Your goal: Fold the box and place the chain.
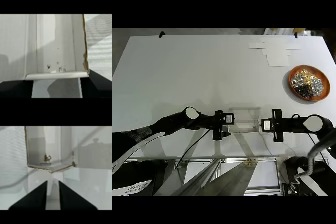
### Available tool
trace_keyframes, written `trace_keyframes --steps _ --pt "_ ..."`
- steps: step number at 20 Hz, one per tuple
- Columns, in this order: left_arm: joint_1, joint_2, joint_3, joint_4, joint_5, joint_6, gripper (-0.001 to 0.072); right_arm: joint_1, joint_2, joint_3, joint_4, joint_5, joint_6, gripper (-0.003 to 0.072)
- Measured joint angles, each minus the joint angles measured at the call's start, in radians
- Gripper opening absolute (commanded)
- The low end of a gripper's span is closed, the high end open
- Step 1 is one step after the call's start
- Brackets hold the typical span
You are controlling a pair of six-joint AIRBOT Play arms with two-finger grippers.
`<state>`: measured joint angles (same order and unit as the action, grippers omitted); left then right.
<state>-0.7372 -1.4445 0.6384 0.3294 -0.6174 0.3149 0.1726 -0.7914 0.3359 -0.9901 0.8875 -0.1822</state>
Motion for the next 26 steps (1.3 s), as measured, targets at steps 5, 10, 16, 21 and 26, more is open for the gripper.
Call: trace_keyframes --steps 5,10,16,21,26 --pt "0.0 0.0 0.0 0.0 0.0 0.0 0.021 0.001 -0.051 0.0 0.026 0.005 -0.025 0.0149" --pt "0.0 0.0 0.0 0.0 0.0 0.0 0.021 0.001 -0.067 0.0 0.053 -0.013 -0.034 0.0149" --pt "0.0 0.0 0.0 0.0 0.0 0.0 0.021 0.001 -0.071 -0.011 0.137 -0.036 -0.073 0.0149" --pt "0.0 0.0 0.0 0.0 0.0 0.0 0.021 0.001 -0.072 -0.027 0.232 -0.042 -0.132 0.0149" --pt "0.0 0.0 0.0 0.0 0.0 0.0 0.021 0.001 -0.102 -0.034 0.311 -0.042 -0.188 0.0161"
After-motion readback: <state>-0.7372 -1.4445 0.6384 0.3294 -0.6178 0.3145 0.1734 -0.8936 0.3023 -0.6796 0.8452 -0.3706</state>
